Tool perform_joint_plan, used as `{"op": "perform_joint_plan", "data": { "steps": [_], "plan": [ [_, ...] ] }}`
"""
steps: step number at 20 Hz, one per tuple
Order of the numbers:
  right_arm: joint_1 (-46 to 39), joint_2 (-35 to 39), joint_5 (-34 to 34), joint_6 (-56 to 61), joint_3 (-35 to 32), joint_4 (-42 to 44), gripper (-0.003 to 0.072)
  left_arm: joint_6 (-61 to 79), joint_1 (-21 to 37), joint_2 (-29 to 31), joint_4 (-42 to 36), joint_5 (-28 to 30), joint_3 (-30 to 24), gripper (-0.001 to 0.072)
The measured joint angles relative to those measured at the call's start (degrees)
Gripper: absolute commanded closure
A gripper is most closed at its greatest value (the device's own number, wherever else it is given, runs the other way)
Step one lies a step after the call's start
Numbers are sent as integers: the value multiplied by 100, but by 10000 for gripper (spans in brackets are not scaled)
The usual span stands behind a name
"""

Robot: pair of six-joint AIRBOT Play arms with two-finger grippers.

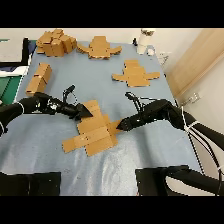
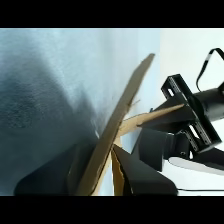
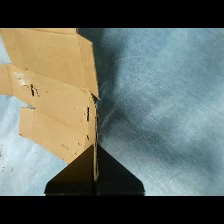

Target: Fold the box.

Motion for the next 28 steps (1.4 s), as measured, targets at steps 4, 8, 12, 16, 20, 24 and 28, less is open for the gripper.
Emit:
{"op": "perform_joint_plan", "data": {
  "steps": [4,8,12,16,20,24,28],
  "plan": [
    [7,2,55,22,0,-28,685,190,201,-42,-57,-437,0,473],
    [9,2,105,31,0,-63,684,267,356,-52,9,-767,0,475],
    [9,2,175,33,0,-81,684,282,396,-52,168,-883,0,693],
    [9,2,227,33,0,-90,682,356,404,-52,219,-911,0,696],
    [9,2,302,35,0,-85,201,656,402,-52,162,-933,11,699],
    [-153,2,507,540,199,-337,221,1303,63,-33,61,-1123,245,699],
    [-592,4,479,1130,789,-568,492,1963,-614,72,85,-1047,566,699]
  ]
}}
